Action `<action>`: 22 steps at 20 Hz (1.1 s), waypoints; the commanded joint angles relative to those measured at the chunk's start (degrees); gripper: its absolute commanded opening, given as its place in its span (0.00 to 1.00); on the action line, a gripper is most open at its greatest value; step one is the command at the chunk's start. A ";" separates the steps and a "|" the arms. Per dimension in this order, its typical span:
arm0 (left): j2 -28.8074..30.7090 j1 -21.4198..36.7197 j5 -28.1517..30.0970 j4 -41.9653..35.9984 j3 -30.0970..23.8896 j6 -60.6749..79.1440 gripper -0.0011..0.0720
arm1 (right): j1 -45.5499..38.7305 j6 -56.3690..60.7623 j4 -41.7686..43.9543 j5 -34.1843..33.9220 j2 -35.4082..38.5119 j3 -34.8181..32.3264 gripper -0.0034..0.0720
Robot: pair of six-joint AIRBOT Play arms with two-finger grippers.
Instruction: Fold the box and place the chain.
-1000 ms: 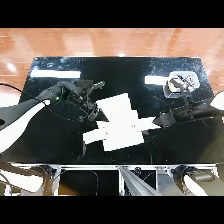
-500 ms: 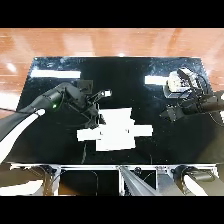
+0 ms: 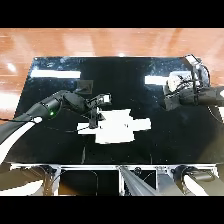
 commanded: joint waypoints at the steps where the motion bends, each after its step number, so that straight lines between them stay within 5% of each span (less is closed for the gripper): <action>1: 0.13 -0.11 -2.34 -1.03 -0.22 1.16 0.04 | 0.61 -9.60 3.69 -3.34 -2.16 -0.11 0.98; 4: 0.13 -0.17 -2.23 1.40 -0.22 1.16 0.04 | 0.85 -8.48 4.76 -5.27 -5.79 -0.22 0.98; 8: 0.15 -2.10 -1.99 12.00 -0.22 1.16 0.04 | 5.51 -41.79 1.68 -2.95 -8.92 -1.77 0.98; 14: 0.31 -4.31 -1.73 11.98 -0.22 1.16 0.04 | 14.97 -43.17 -6.60 -1.92 -9.51 -9.14 0.98; 22: 0.28 -4.15 -2.43 10.93 -0.22 1.16 0.04 | 19.17 -44.48 -5.14 -7.02 -9.53 -14.82 0.98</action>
